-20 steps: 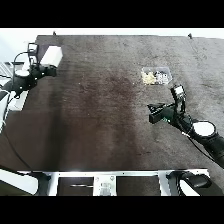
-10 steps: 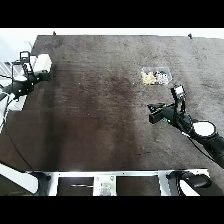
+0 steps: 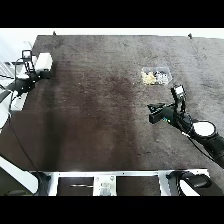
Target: Fold the box and place the chain.
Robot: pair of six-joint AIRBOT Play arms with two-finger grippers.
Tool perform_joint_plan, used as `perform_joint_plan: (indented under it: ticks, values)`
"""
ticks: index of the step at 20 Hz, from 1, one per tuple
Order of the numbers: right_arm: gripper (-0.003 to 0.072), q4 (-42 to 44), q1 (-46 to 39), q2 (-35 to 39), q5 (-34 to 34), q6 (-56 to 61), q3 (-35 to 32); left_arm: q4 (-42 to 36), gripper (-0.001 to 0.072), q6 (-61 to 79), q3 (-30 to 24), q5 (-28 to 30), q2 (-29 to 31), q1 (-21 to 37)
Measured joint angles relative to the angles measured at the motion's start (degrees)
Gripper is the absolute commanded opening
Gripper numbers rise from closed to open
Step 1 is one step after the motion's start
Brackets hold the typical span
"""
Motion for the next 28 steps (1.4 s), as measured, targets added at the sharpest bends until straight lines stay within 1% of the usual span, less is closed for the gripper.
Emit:
perform_joint_plan:
  ticks: [3,6,7,8,9,10,11,12,13,18,19,21,22,26,27,28]
  values:
    - [0.0007,0.0,0.0,0.0,0.0,0.0,0.0,0.0,0.0010,0.0,1.8,-0.3,-1.8,0.0]
    - [0.0007,0.0,0.0,0.0,-0.2,0.0,0.0,0.0,0.0017,0.0,2.6,1.0,-2.8,0.0]
    - [0.0006,0.0,0.0,0.0,-0.3,0.0,0.0,0.0,0.0030,-0.1,2.7,1.2,-2.9,0.0]
    - [0.0007,0.0,0.0,0.0,-0.3,0.0,0.0,0.0,0.0143,-0.1,2.8,1.2,-3.1,0.0]
    - [0.0007,0.0,0.0,0.0,-0.3,0.0,0.0,0.0,0.0233,-0.1,3.0,1.3,-3.1,0.0]
    - [0.0007,0.0,0.0,0.0,-0.4,0.0,0.0,0.0,0.0359,-0.1,3.0,1.3,-3.2,-0.1]
    - [0.0007,0.0,0.0,0.0,-0.4,0.0,0.0,-0.1,0.0511,-0.1,3.1,1.5,-3.3,-0.3]
    - [0.0006,0.0,0.0,0.0,-0.4,0.0,0.0,0.0,0.0626,-0.1,3.2,1.6,-3.3,-0.6]
    - [0.0007,0.0,0.0,0.0,-0.4,0.0,0.0,0.0,0.0720,-0.1,3.3,2.2,-3.4,-1.0]
    - [0.0008,0.0,0.0,0.0,-0.4,0.0,0.0,0.0,0.0720,0.0,3.3,5.8,-3.4,-1.7]
    - [0.0040,0.0,0.0,0.0,-0.4,0.0,0.0,0.1,0.0720,0.1,3.3,6.1,-3.4,-1.7]
    - [0.0359,0.0,0.0,0.0,-0.5,0.0,0.0,0.1,0.0720,0.2,3.3,6.4,-3.4,-1.7]
    - [0.0437,0.0,0.0,0.0,-0.7,0.0,0.0,0.3,0.0720,0.2,3.3,6.3,-3.4,-1.7]
    - [0.0438,0.0,0.0,0.0,-1.5,0.0,0.0,0.3,0.0720,0.3,3.4,4.9,-2.7,-1.7]
    - [0.0449,0.0,0.0,0.0,-1.7,0.0,0.0,0.5,0.0720,0.3,3.4,4.4,-2.4,-1.7]
    - [0.0520,0.0,0.0,0.0,-1.7,0.0,0.0,0.5,0.0720,0.3,3.4,3.7,-2.0,-1.7]
